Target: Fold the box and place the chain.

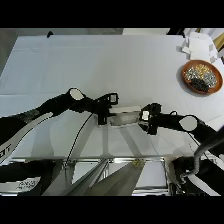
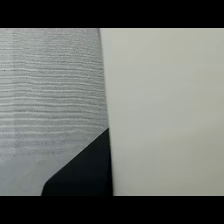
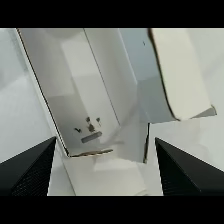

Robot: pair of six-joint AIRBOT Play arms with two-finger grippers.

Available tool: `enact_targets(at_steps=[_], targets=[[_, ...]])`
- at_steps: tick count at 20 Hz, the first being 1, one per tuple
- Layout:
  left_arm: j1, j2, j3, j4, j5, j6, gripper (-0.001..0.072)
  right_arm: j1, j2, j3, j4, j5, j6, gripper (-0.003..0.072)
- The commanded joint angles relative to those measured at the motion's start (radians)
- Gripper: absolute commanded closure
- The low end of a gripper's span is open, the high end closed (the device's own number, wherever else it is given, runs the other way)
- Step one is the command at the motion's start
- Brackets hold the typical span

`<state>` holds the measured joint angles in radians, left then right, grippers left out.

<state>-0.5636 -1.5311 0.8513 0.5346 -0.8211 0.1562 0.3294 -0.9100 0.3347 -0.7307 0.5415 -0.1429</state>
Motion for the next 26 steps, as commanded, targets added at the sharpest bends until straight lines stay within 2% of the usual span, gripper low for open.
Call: enact_targets(at_steps=[1,3,6,10,15,21,26], targets=[[0.0,0.0,0.001,0.0,0.001,0.0,0.0699,-0.079,-0.05,0.014,0.114,0.065,-0.181,-0.0008],[0.0,0.0,0.001,0.0,0.001,0.0,0.0699,-0.135,-0.078,0.037,0.124,0.13,-0.222,-0.0008],[0.0,0.0,0.001,0.0,0.001,0.0,0.0699,-0.145,-0.16,0.086,0.193,0.214,-0.322,-0.0008],[0.0,0.0,0.001,0.0,0.001,0.0,0.0699,-0.161,-0.249,0.145,0.196,0.282,-0.333,-0.0007],[-0.001,0.0,0.001,-0.001,0.001,0.0,0.0699,-0.144,-0.288,0.149,0.18,0.29,-0.333,0.0006],[-0.001,0.0,0.001,-0.002,0.001,0.0,0.0699,-0.106,-0.329,0.149,0.17,0.36,-0.261,0.0034],[-0.001,0.0,0.001,-0.002,0.001,0.0,0.0699,-0.1,-0.362,0.149,0.151,0.352,-0.223,0.0047]])
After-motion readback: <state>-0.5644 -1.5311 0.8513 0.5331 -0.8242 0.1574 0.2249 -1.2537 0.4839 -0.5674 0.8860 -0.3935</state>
